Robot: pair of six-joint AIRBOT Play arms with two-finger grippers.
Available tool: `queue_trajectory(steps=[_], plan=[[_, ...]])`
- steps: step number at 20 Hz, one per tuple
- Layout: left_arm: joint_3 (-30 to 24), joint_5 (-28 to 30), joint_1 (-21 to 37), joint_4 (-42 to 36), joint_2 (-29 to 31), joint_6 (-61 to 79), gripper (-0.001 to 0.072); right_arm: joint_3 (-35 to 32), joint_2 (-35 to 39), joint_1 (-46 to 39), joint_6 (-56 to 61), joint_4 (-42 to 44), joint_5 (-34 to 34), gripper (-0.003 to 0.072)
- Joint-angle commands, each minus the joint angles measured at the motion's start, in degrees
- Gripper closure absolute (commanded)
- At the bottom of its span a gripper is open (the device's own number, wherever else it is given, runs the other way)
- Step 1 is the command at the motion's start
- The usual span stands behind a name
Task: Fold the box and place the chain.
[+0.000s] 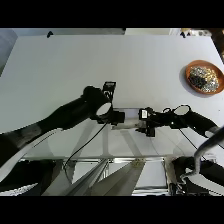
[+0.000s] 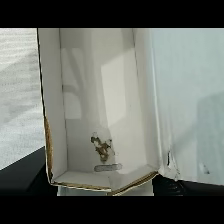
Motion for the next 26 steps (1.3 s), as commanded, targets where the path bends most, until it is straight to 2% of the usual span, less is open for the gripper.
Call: queue_trajectory(steps=[1,2,4,5,7,10,11,13,16,18,20,22,26], plan=[[-0.02,-6.49,0.33,-0.09,5.62,13.25,0.0355,0.0,0.0,0.02,0.0,0.0,0.02,0.0229],[-0.02,-8.13,0.31,-0.11,7.41,16.13,0.0341,0.0,0.0,0.02,0.0,0.0,0.02,0.0229],[-0.09,-9.11,0.31,-0.28,11.74,22.4,0.0037,-0.02,0.0,0.02,0.0,0.0,0.02,0.0229],[-0.42,-9.11,0.28,-0.28,14.38,25.51,0.0015,0.0,0.0,0.02,0.0,0.02,0.02,0.0229],[-1.77,-10.49,-0.68,-0.13,19.8,30.62,0.0015,0.0,0.0,0.02,0.0,0.0,0.02,0.0229],[-7.48,-10.97,-2.6,-0.55,28.33,39.58,0.0015,0.0,0.0,0.02,0.0,0.0,0.02,0.0229],[-10.62,-9.03,-2.32,-1.03,31.28,43.47,0.0016,0.0,0.0,0.02,0.0,0.0,0.02,0.0229],[-18.1,-0.22,0.52,-4.11,36.81,52.02,0.0015,0.0,0.0,0.02,0.02,0.0,0.02,0.0229],[-30.58,14.21,9.31,-14.99,42.03,78.51,0.0015,0.0,0.0,0.02,0.02,0.02,0.02,0.0229],[-37.31,22.77,15.19,-23.91,41.62,101.72,0.0016,0.0,0.0,0.02,0.0,0.0,0.04,0.0229],[-41.92,31.76,19.65,-34.69,38.4,121.26,0.0016,0.0,0.0,0.02,0.0,0.0,0.02,0.0229],[-42.47,32.96,22.14,-42.47,32.06,133.85,0.0015,0.0,0.0,0.02,0.0,0.0,0.02,0.0229],[-42.01,33.64,22.23,-57.29,18.4,150.99,0.001,0.0,0.0,0.02,0.0,0.0,0.02,0.0229]])
